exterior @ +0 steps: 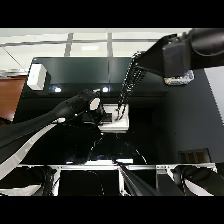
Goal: Fold the box and place the chain.
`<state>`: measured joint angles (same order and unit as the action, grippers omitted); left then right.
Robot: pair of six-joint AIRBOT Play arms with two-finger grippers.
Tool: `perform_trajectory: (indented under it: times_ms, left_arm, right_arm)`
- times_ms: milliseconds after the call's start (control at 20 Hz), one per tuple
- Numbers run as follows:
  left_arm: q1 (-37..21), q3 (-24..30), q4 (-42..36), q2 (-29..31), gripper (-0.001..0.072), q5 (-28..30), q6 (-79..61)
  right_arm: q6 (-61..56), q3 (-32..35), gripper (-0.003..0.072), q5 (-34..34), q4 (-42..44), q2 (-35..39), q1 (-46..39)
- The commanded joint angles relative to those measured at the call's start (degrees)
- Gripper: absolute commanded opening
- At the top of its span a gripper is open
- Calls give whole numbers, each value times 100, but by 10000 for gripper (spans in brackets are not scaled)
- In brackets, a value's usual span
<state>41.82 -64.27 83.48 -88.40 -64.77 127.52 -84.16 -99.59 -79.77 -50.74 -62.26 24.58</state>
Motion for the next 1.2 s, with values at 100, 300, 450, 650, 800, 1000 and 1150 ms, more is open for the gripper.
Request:
perform_trajectory:
  times_ms: [100, 300, 450, 650, 800, 1000, 1150]
  left_arm:
    - [2, 2, 0, 0, 25, 2, 0]
    - [2, 2, 0, 0, 25, 2, 0]
    - [2, 2, 0, 0, 25, 2, 0]
    - [2, 2, 0, 0, 25, 2, 0]
    - [2, 2, 0, 0, 25, 2, 0]
    - [-2, 2, 0, 0, 25, 4, 0]
    - [-2, 2, 0, 0, 25, 2, 0]
  right_arm:
    - [0, 254, 9, -44, 120, -258, 55]
    - [0, 1379, 11, -221, 111, -258, 55]
    - [-2, 2485, 13, 365, 138, -258, 55]
    - [9, 3832, 13, 1768, 704, -286, 55]
    - [9, 4301, 14, 2026, 715, -420, 57]
    - [4, 4415, 128, 2175, 713, -586, 260]
    - [7, 4413, 229, 2092, 629, -564, 155]
